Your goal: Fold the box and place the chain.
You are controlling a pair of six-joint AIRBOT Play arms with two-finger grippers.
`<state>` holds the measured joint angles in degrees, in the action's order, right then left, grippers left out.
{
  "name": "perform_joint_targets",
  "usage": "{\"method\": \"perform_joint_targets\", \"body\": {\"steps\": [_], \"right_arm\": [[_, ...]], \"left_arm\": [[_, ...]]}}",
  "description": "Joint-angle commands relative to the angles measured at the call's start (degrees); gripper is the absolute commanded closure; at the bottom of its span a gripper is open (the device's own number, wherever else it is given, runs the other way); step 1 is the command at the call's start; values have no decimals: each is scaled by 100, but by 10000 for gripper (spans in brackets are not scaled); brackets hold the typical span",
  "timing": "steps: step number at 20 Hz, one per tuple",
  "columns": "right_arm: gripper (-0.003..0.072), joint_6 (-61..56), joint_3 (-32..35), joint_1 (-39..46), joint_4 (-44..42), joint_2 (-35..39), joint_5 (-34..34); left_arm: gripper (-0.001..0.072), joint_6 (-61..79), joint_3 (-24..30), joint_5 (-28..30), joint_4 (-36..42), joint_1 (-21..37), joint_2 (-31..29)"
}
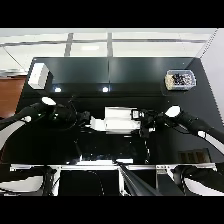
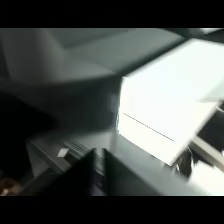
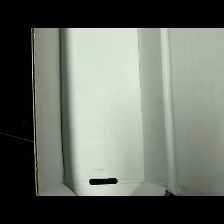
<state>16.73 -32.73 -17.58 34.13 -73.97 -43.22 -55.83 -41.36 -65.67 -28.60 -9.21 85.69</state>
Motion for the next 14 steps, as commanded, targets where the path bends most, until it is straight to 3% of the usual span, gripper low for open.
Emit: {"method": "perform_joint_targets", "body": {"steps": [1,2,7,10,14], "right_arm": [[617,-2,-4,-4,0,2,-2],[617,-2,-4,-4,0,2,-4],[617,-2,-4,-4,0,2,-2],[617,-2,-4,-4,0,2,-2],[617,-2,-4,-4,0,2,-2]], "left_arm": [[167,306,-369,-728,131,-50,90],[136,289,-442,-798,179,-85,87],[143,17,-743,-586,177,-658,87],[308,-501,-973,-278,-85,-1056,81],[308,-1567,-1335,44,-1023,-1394,57]]}}
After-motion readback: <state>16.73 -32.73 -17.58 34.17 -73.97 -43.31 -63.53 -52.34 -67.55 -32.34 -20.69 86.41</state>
